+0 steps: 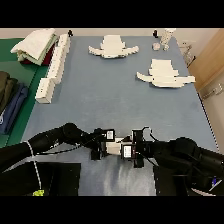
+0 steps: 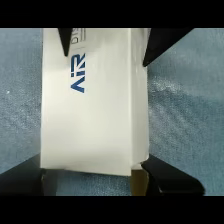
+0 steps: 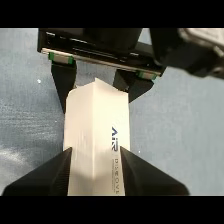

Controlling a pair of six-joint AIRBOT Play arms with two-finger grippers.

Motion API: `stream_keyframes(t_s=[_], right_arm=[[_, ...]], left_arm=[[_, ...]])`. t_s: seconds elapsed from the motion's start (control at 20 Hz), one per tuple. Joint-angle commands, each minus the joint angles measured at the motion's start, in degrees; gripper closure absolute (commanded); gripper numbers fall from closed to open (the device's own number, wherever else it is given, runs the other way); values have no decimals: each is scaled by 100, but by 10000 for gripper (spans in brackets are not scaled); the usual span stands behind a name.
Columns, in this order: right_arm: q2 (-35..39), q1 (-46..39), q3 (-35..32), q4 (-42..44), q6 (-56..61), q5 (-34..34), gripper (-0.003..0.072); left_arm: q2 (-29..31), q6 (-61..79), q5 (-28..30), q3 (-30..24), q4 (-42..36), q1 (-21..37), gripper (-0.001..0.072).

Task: Fold the box.

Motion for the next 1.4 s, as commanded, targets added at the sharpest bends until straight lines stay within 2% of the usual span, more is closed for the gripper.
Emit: stream_keyframes(t_s=[0.0, 0.55, 0.6, 0.7, 0.8, 0.95, 1.0, 1.05, 1.35], right_arm=[[81, 7, 42, -376, 264, 44, 268], [133, 2, 157, -501, 315, 39, 282], [76, 2, 157, -501, 317, 28, 382], [-61, 2, 157, -494, 372, 22, 422], [-138, 9, 157, -424, 369, 15, 520], [-146, 20, 153, -243, 358, -11, 521], [-146, 20, 153, -177, 352, -42, 477], [-146, 20, 153, -90, 350, -83, 383], [-153, 76, 116, 114, 352, -291, 392]], left_arm=[[0, 20, 0, 4, 11, 0, 213], [0, 20, 0, 4, 11, 0, 213], [0, 20, 2, 4, 11, 0, 213], [0, 20, 2, 4, 11, 0, 213], [0, 20, 0, 4, 11, 0, 212], [0, 20, 0, 4, 11, 0, 213], [0, 20, 0, 4, 11, 0, 213], [0, 20, 0, 4, 11, 0, 213], [0, 22, 0, 4, 11, 0, 213]])
